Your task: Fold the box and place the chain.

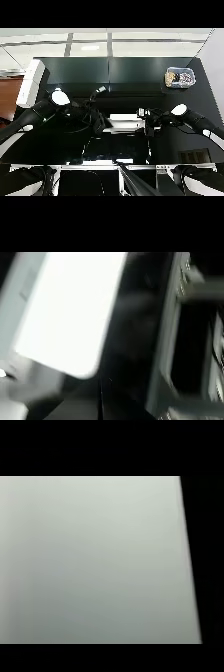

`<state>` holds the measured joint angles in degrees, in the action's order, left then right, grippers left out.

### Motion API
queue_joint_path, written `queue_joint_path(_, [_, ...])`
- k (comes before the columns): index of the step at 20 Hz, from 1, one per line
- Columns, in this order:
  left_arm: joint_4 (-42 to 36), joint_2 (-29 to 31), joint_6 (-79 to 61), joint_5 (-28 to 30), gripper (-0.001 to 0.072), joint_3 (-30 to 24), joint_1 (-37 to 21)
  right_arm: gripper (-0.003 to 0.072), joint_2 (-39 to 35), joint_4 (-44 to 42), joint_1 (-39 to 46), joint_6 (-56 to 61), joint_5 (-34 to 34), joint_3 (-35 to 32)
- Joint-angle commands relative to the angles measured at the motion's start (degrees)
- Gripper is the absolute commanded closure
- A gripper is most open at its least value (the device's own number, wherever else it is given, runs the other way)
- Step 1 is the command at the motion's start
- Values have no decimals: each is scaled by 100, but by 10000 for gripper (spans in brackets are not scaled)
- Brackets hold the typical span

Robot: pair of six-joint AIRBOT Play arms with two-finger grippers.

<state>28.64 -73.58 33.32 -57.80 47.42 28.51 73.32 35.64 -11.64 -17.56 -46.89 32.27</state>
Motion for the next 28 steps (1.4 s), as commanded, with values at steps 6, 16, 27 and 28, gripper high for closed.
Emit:
queue_joint_path(6, [-391,-372,-595,3147,687,-166,212,427,0,-2,0,2,-2,-2])
queue_joint_path(16, [459,-1392,-435,1521,687,424,140,426,0,-2,0,2,-2,-2])
queue_joint_path(27, [769,463,1320,1233,684,98,-1475,427,0,-2,0,2,-2,-2])
queue_joint_path(28, [50,380,874,811,685,-68,-1521,427,0,-2,0,2,-2,-2])
